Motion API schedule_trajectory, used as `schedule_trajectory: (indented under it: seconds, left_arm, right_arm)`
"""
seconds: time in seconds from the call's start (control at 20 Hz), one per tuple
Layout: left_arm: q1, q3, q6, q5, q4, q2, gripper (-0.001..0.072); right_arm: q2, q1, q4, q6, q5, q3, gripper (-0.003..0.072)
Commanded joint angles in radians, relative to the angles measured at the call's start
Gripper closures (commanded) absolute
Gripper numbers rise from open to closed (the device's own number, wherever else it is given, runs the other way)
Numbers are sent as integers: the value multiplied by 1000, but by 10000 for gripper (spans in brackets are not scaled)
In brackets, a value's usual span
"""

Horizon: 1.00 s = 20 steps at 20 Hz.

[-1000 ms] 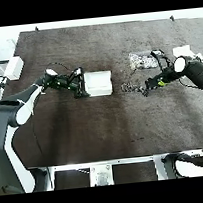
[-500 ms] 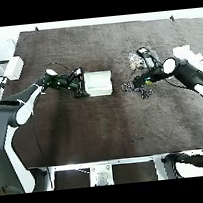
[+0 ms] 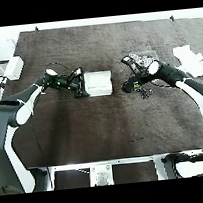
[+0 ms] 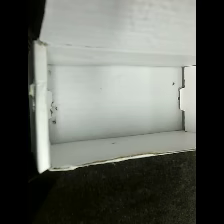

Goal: Fold the box and place the chain.

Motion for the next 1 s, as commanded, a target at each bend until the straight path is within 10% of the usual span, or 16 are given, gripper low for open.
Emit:
schedule_trajectory:
  seconds: [0.0,0.55,0.95]
  left_arm:
    - [1,0,0,1,0,0,215]
    - [1,0,0,0,0,0,215]
    - [1,0,0,0,0,0,215]
  right_arm:
    - [-34,3,19,-24,20,18,395]
    - [-100,2,-36,13,19,19,385]
    - [-109,2,-41,14,9,88,678]
